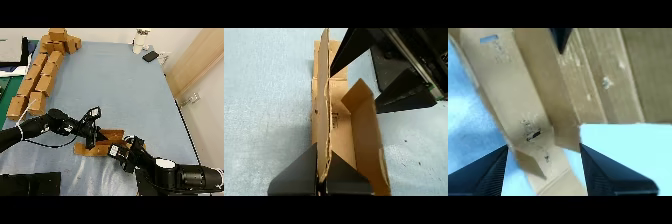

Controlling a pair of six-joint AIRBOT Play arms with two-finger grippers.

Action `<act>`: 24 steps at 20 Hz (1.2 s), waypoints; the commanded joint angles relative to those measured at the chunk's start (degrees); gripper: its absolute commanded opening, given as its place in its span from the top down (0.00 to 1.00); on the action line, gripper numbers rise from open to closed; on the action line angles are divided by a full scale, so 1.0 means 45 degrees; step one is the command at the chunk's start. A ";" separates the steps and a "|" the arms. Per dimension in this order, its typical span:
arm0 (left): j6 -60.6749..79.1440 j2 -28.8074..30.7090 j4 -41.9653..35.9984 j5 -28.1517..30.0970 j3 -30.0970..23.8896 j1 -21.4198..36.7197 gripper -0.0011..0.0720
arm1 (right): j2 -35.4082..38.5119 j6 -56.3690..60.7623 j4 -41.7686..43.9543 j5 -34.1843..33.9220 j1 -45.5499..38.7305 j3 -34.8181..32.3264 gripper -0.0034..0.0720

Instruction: Fold the box.

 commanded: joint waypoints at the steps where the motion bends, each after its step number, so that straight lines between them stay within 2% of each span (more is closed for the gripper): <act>1: 0.0000 -0.0005 -0.0005 0.0010 -0.0005 0.0000 0.97 | 0.0228 -0.0063 -0.0525 0.0583 -0.0068 -0.0238 0.00; 6: 0.0000 -0.0005 -0.0005 0.0000 -0.0005 0.0000 0.97 | 0.0253 -0.0821 -0.0612 0.0981 -0.0087 -0.0418 0.00; 8: 0.0000 -0.0005 -0.0005 0.0000 -0.0005 0.0000 0.97 | 0.0287 -0.1044 -0.0452 0.1705 -0.0636 -0.0680 0.00; 10: 0.0000 -0.0005 -0.0005 0.0000 -0.0005 0.0000 0.97 | 0.0520 -0.2681 0.0505 0.2550 -0.1666 -0.0767 0.00; 14: 0.0000 -0.0005 -0.0005 0.0000 -0.0005 0.0000 0.97 | 0.0976 -0.8524 0.5047 0.3410 -0.4410 -0.0767 0.00; 17: 0.0000 -0.0005 -0.0005 0.0005 -0.0005 0.0000 0.97 | 0.0748 -1.4634 0.9787 0.3696 -0.7048 -0.0767 0.00; 20: 0.0000 -0.0005 -0.0005 0.0000 -0.0005 0.0000 0.97 | -0.0151 -2.0652 1.4401 0.3517 -0.9593 -0.0709 0.00; 22: 0.0000 -0.0005 -0.0005 0.0000 -0.0005 0.0000 0.97 | -0.1214 -2.2799 1.6101 0.2934 -1.0574 -0.0476 0.00; 24: 0.0000 -0.0005 -0.0005 0.0000 -0.0005 0.0000 0.97 | -0.2152 -2.3149 1.6436 0.2837 -1.0763 -0.0180 0.00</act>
